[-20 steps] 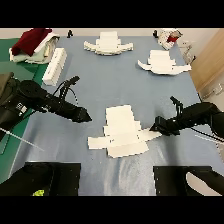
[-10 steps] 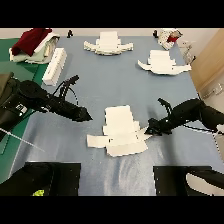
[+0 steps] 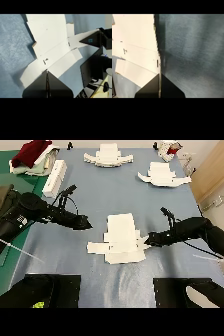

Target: Fold the box.

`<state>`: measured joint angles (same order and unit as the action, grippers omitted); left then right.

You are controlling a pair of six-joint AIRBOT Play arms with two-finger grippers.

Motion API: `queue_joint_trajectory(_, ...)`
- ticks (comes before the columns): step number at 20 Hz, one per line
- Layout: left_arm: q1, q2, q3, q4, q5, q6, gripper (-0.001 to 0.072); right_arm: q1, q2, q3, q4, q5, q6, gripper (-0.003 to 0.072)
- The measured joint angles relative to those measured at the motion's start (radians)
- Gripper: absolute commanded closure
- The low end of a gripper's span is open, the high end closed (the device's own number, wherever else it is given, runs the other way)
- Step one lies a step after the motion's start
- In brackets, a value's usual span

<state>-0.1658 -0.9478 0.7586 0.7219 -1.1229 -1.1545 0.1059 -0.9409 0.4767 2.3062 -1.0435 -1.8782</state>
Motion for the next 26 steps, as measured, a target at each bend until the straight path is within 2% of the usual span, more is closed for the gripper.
queue_joint_trajectory(1, 0.004, -0.014, 0.0, 0.002, 0.013, -0.005, 0.0695, 0.0, 0.032, -0.021, 0.002, 0.013, 0.002, 0.0685)
queue_joint_trajectory(2, 0.009, -0.033, 0.0, 0.002, 0.02, -0.007, 0.0615, 0.0, 0.057, -0.038, 0.002, 0.021, 0.004, 0.0685)
queue_joint_trajectory(3, 0.016, -0.058, 0.0, -0.002, 0.026, -0.005, 0.0434, 0.002, 0.079, -0.053, 0.002, 0.028, 0.005, 0.0685)
queue_joint_trajectory(4, 0.022, -0.085, 0.0, -0.014, 0.029, 0.005, 0.04, 0.009, 0.097, -0.068, 0.002, 0.036, 0.008, 0.0685)
queue_joint_trajectory(12, 0.043, -0.314, 0.008, -0.144, 0.04, 0.182, 0.0399, 0.209, 0.156, -0.109, -0.002, 0.147, 0.027, 0.0685)
queue_joint_trajectory(18, 0.045, -0.468, 0.025, -0.204, 0.035, 0.301, 0.04, 0.255, 0.16, -0.112, -0.006, 0.188, 0.045, 0.0684)
queue_joint_trajectory(21, 0.045, -0.555, 0.061, -0.271, -0.012, 0.386, 0.0401, 0.26, 0.16, -0.112, -0.01, 0.191, 0.047, 0.0685)
queue_joint_trajectory(23, 0.043, -0.611, 0.09, -0.294, -0.073, 0.427, 0.0428, 0.262, 0.16, -0.112, -0.011, 0.191, 0.048, 0.0685)
queue_joint_trajectory(26, 0.04, -0.661, 0.132, -0.319, -0.167, 0.489, 0.0429, 0.262, 0.16, -0.112, -0.018, 0.191, 0.048, 0.0685)
